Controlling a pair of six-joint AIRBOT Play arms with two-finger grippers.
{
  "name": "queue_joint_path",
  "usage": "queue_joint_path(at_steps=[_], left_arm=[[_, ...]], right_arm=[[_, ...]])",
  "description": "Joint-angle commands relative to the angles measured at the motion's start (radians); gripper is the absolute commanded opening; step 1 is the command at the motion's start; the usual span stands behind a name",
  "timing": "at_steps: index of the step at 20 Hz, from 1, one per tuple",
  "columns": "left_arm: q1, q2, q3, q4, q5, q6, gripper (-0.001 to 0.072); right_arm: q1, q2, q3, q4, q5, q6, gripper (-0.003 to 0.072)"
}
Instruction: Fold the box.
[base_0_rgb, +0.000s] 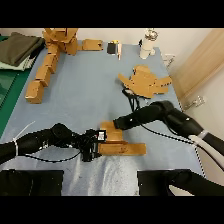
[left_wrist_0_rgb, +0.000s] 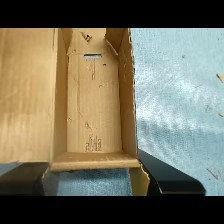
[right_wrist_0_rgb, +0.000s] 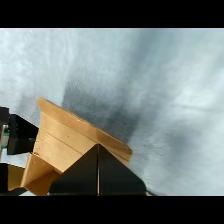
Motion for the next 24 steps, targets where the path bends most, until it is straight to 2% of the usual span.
queue_joint_path(at_steps=[1, 3, 6, 7, 8, 12, 17, 20, 24], left_arm=[[0.001, 0.0, 0.001, 0.0, 0.001, 0.0, 0.0454], [0.0, 0.0, 0.001, 0.0, 0.0, 0.0, 0.0454], [0.0, 0.0, 0.001, 0.0, 0.0, 0.0, 0.0454], [0.0, 0.0, 0.001, 0.0, 0.0, 0.0, 0.0454], [0.001, 0.0, 0.001, 0.0, 0.0, 0.0, 0.0454], [0.0, 0.0, 0.001, 0.0, 0.0, 0.0, 0.0454], [0.0, 0.0, 0.001, 0.0, 0.0, 0.0, 0.0454], [0.001, 0.0, 0.001, 0.0, 0.001, 0.0, 0.0454], [0.0, 0.0, 0.001, 0.0, 0.0, 0.0, 0.0454]], right_arm=[[0.002, 0.129, 0.038, -0.19, -0.142, 0.034, 0.0003], [0.013, 0.198, -0.006, -0.168, -0.251, 0.01, 0.0003], [0.077, 0.301, -0.144, -0.031, -0.393, -0.262, 0.0007], [0.096, 0.321, -0.193, -0.035, -0.408, -0.325, 0.0128], [0.106, 0.328, -0.238, -0.076, -0.393, -0.377, 0.0462], [0.107, 0.277, -0.279, -0.246, -0.27, -0.522, 0.0462], [0.108, 0.202, -0.277, -0.21, -0.135, -0.743, 0.0462], [0.108, 0.197, -0.277, -0.111, -0.08, -0.844, 0.0462], [0.108, 0.197, -0.277, -0.074, -0.022, -0.924, 0.0462]])
